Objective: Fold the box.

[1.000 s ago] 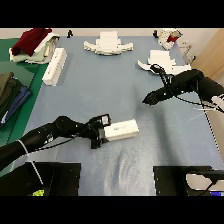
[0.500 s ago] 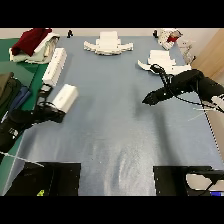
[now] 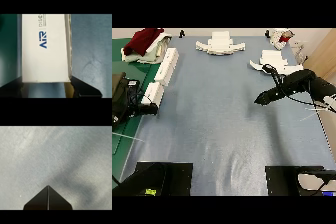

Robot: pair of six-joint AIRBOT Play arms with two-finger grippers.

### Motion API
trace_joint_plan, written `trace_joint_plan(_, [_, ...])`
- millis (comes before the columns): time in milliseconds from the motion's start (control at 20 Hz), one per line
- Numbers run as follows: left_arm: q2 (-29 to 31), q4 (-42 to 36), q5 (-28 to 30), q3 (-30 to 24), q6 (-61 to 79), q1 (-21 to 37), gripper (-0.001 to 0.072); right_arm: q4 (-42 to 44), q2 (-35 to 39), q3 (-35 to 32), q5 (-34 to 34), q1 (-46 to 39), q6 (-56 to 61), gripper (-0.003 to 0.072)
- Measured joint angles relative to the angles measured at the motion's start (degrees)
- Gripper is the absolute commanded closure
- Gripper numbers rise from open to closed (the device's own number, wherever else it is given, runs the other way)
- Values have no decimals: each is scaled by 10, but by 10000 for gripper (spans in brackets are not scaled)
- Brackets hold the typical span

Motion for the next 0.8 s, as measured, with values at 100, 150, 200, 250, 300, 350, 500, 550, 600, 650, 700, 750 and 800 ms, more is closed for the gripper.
trace_joint_plan(100, [-46,-7,4,36,0,1,231,0,0,0,0,0,0,683])
trace_joint_plan(150, [-70,-9,5,55,1,-3,231,0,0,0,0,0,0,683])
trace_joint_plan(200, [-92,-12,5,72,2,-8,231,0,0,0,0,0,0,684])
trace_joint_plan(250, [-113,-15,7,90,2,-13,231,0,0,0,0,0,0,683])
trace_joint_plan(300, [-136,-17,5,110,2,-18,231,0,0,0,0,0,0,683])
trace_joint_plan(350, [-156,-19,5,127,2,-23,231,0,0,0,0,0,0,684])
trace_joint_plan(500, [-211,-24,-1,184,-9,-38,231,0,0,0,0,0,0,683])
trace_joint_plan(550, [-228,-26,-2,203,-15,-40,231,0,0,0,0,0,0,683])
trace_joint_plan(600, [-244,-26,-4,221,-20,-42,231,0,0,0,0,0,0,683])
trace_joint_plan(650, [-259,-26,-7,239,-24,-43,231,0,0,0,0,0,0,684])
trace_joint_plan(700, [-275,-27,-12,258,-27,-44,231,0,0,0,0,0,0,683])
trace_joint_plan(750, [-290,-27,-21,278,-29,-45,231,0,0,0,0,0,0,683])
trace_joint_plan(800, [-303,-27,-29,295,-32,-45,231,0,0,0,0,0,0,683])
